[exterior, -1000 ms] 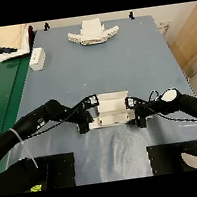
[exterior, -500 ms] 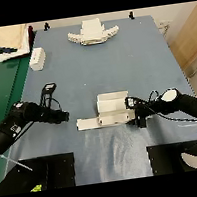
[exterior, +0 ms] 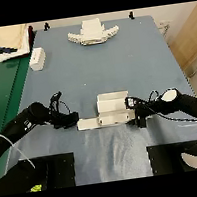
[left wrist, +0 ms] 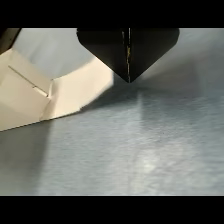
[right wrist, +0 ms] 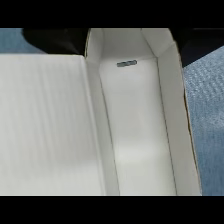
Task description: Fold the box.
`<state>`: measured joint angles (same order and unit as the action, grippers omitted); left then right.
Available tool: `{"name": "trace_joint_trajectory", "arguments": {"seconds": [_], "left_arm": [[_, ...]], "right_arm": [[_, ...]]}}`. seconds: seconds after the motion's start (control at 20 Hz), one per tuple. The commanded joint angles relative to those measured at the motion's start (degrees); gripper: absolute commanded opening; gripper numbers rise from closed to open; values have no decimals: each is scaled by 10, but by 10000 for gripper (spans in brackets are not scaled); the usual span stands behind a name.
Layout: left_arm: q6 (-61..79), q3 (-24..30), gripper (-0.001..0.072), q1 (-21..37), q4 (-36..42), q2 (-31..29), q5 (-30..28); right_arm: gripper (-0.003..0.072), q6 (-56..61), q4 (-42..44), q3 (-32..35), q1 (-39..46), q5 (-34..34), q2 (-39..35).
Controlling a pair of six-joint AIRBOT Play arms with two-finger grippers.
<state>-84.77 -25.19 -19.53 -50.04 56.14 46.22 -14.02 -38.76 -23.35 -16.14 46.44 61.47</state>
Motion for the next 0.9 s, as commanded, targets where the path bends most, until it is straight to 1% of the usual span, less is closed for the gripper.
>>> {"name": "trace_joint_trajectory", "arguments": {"seconds": [0.0,0.1,0.3,0.35,0.4,0.45,0.5,0.55,0.7,0.85], "left_arm": [[32,3,14,-28,68,12,-28],[64,3,15,-38,110,12,-18],[215,-1,17,-41,290,12,-5],[234,-1,18,-41,319,12,-6],[246,-1,18,-41,330,12,-6],[255,-1,81,-42,334,12,-1],[255,-1,428,-46,334,12,1],[255,-2,563,-53,334,12,-1],[254,-5,564,-74,336,13,-26],[255,-8,565,-110,336,13,-71]], "right_arm": [[512,0,0,0,0,0,0],[512,0,0,0,0,0,0],[512,0,0,0,0,0,0],[512,0,0,0,0,0,0],[511,0,0,0,0,0,0],[512,0,0,0,0,0,0],[511,0,0,0,0,0,0],[511,0,0,0,0,0,0],[512,0,0,0,0,0,0],[511,0,0,0,0,0,0]]}}
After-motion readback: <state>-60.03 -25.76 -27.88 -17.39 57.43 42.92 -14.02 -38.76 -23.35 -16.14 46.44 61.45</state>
